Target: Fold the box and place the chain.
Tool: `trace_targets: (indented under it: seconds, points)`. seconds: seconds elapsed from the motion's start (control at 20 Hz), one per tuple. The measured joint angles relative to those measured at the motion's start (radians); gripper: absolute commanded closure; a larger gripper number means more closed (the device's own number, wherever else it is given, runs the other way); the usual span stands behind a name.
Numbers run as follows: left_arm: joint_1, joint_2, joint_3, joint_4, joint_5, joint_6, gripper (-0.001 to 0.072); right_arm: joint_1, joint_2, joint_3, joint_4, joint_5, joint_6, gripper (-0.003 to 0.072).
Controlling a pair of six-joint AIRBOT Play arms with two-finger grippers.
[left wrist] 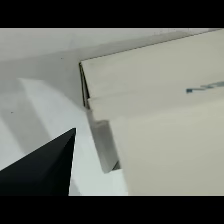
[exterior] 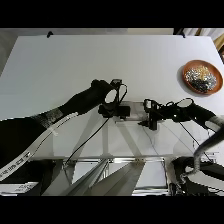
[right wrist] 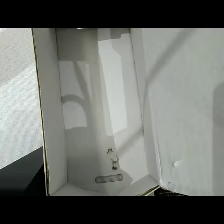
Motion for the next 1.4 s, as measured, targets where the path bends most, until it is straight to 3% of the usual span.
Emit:
trace_targets:
  seconds: [0.1, 0.15, 0.8, 1.0, 1.05, 1.1, 1.4]
  points:
    - [0.004, 0.015, 0.0, 0.013, -0.014, 0.006, 0.0421, 0.0, 0.0, 0.0, 0.0, 0.0, 0.0, 0.0284]
    - [0.005, 0.019, 0.0, 0.014, -0.017, 0.006, 0.0477, 0.0, 0.0, 0.0, 0.0, 0.0, 0.0, 0.0284]
    - [0.012, 0.006, 0.0, 0.013, -0.004, -0.102, 0.0478, 0.0, 0.0, 0.0, 0.0, 0.001, 0.0, 0.0284]
    - [0.007, -0.026, 0.0, 0.013, -0.005, -0.129, 0.0538, 0.0, 0.0, 0.0, 0.0, 0.001, 0.0, 0.0284]
    - [0.006, -0.034, 0.0, 0.013, -0.003, -0.136, 0.0643, 0.0, 0.0, 0.0, -0.001, 0.001, 0.0, 0.0284]
    - [0.005, -0.041, 0.0, 0.012, -0.001, -0.14, 0.0704, 0.0, 0.0, 0.0, -0.001, 0.001, 0.0, 0.0284]
    - [-0.001, -0.068, 0.002, 0.011, -0.005, -0.152, 0.0673, 0.0, 0.0, 0.0, 0.0, 0.001, 0.0, 0.0284]
